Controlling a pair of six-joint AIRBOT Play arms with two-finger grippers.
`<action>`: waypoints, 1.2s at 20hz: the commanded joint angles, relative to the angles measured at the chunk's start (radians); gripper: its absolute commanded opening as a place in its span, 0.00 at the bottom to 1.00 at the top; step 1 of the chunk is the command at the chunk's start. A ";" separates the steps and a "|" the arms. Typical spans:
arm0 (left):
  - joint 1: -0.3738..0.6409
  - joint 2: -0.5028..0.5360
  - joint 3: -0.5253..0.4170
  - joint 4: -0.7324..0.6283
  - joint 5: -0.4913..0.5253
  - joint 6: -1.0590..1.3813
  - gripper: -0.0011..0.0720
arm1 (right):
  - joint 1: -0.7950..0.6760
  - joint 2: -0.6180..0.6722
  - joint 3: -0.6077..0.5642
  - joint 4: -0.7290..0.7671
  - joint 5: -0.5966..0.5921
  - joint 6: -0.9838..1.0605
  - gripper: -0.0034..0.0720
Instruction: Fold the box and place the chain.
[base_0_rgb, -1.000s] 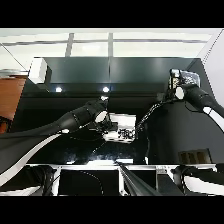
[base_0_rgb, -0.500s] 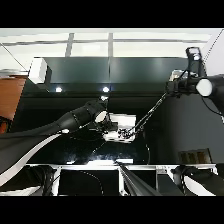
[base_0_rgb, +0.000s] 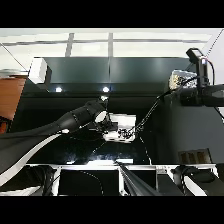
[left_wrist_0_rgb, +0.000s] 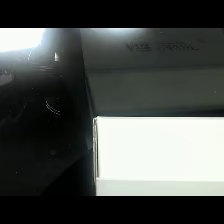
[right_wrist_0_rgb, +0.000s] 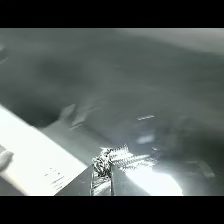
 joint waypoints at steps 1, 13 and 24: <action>0.000 0.000 0.000 0.000 0.008 0.000 0.06 | 0.021 0.013 -0.011 0.187 0.123 -0.100 0.07; 0.000 0.000 0.000 0.000 0.004 0.000 0.06 | 0.220 0.002 -0.174 0.296 -0.016 -0.084 0.11; 0.000 0.000 0.000 0.000 0.006 0.000 0.06 | -0.066 0.002 -0.333 -0.108 -0.169 -0.357 0.78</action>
